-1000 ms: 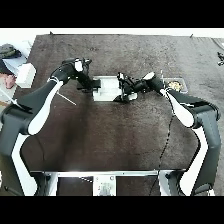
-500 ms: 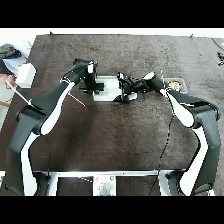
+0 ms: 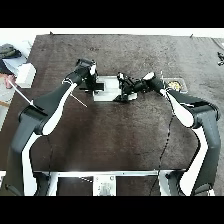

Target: Fold the box and place the chain.

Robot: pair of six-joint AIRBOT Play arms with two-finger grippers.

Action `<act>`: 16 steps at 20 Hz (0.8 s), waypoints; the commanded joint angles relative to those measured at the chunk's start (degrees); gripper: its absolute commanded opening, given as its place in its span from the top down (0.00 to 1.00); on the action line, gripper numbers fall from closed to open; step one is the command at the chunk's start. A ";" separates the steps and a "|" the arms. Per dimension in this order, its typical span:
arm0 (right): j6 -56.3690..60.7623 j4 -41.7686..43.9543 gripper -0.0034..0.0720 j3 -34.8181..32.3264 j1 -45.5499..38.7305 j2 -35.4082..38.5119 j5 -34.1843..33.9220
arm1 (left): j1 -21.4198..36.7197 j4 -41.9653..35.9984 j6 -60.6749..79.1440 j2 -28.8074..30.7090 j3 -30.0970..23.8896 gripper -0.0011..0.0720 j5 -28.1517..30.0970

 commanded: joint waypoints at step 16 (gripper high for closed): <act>-0.02 -0.07 0.43 -0.02 0.02 0.00 0.02 | -0.04 -6.62 4.81 0.17 0.07 0.24 -1.38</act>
